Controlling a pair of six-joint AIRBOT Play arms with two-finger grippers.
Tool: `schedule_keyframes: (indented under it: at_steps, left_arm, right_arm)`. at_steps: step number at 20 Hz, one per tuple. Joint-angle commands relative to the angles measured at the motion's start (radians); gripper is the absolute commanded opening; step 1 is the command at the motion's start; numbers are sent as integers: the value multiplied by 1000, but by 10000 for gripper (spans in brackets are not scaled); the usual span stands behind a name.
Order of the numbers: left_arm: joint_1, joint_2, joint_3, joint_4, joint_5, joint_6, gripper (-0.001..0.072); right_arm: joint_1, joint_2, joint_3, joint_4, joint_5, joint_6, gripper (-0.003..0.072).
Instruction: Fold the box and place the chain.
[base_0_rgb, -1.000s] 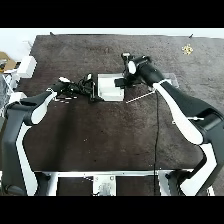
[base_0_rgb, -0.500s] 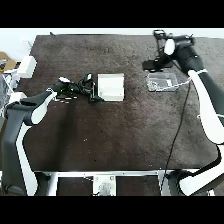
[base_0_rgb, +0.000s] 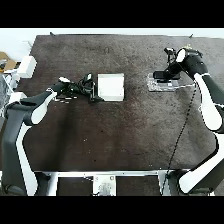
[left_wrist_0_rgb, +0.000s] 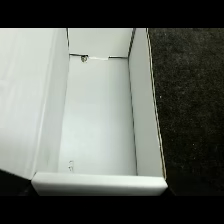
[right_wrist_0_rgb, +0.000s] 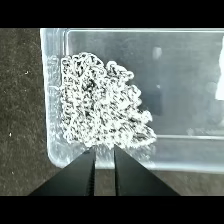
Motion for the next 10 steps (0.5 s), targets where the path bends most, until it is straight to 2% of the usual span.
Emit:
schedule_keyframes:
  at_steps: [1, 2, 10]
  left_arm:
    - [1, 0, 0, 0, 1, 0, 358]
    - [1, 0, 0, 0, 1, 0, 358]
    - [0, 0, 0, 0, 1, 0, 358]
  right_arm:
    - [-7, -36, -2, 83, -38, -36, 189]
    - [-7, -40, -2, 94, -48, -36, 217]
    - [-7, -75, -2, 93, -43, -35, 210]
